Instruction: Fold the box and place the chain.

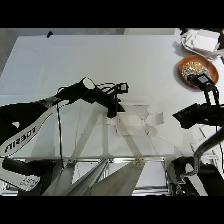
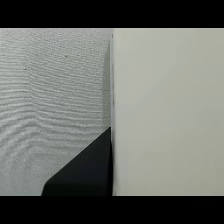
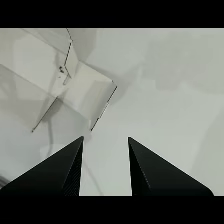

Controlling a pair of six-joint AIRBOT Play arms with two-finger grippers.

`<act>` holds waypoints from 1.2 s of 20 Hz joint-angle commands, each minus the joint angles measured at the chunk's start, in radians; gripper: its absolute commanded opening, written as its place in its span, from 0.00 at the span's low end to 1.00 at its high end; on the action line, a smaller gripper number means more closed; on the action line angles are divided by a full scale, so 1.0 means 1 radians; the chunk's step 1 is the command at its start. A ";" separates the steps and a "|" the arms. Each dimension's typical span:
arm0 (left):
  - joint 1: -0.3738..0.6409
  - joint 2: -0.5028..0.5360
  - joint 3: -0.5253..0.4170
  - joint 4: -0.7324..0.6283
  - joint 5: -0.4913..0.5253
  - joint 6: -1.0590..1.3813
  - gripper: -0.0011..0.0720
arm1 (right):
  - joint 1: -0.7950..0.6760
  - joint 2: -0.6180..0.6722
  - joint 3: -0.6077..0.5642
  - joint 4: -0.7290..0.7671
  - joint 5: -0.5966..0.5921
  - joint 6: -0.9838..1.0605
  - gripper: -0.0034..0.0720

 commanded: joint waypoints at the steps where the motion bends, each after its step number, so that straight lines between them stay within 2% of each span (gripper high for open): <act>1: 0.000 -0.001 0.000 0.002 0.001 0.000 0.01 | 0.000 -0.001 0.001 -0.004 0.000 0.000 0.47; 4: 0.000 0.000 0.000 0.002 0.001 0.000 0.04 | 0.001 -0.001 0.001 -0.003 0.006 -0.018 0.47; 6: 0.002 0.000 0.000 0.002 0.000 0.000 0.06 | 0.001 -0.001 0.001 0.017 0.047 -0.154 0.46; 7: 0.003 0.000 0.000 0.002 0.000 0.000 0.06 | 0.001 -0.001 -0.001 0.032 0.054 -0.195 0.42; 9: 0.002 0.000 0.000 0.000 0.001 0.000 0.06 | 0.001 -0.009 -0.013 0.083 0.056 -0.243 0.14; 10: 0.000 0.000 0.000 0.000 0.000 0.000 0.06 | 0.001 -0.021 -0.021 0.124 0.062 -0.292 0.07; 13: 0.000 0.000 0.000 0.000 0.000 0.000 0.06 | 0.036 -0.053 -0.067 0.199 0.047 -0.461 0.07; 17: 0.000 0.000 0.000 0.000 0.000 0.000 0.06 | 0.195 -0.115 -0.096 0.023 0.027 -0.550 0.07; 19: 0.000 0.000 0.000 0.000 0.000 0.000 0.06 | 0.259 -0.152 -0.096 0.005 0.000 -0.550 0.20; 22: 0.000 0.000 0.000 0.000 0.000 0.000 0.06 | 0.338 -0.206 -0.098 -0.024 -0.010 -0.550 0.72; 23: 0.000 0.000 0.000 0.000 0.000 0.000 0.06 | 0.361 -0.223 -0.100 -0.038 -0.013 -0.550 0.77; 24: 0.000 0.000 0.000 0.000 0.000 0.000 0.06 | 0.368 -0.231 -0.109 -0.033 -0.032 -0.552 0.77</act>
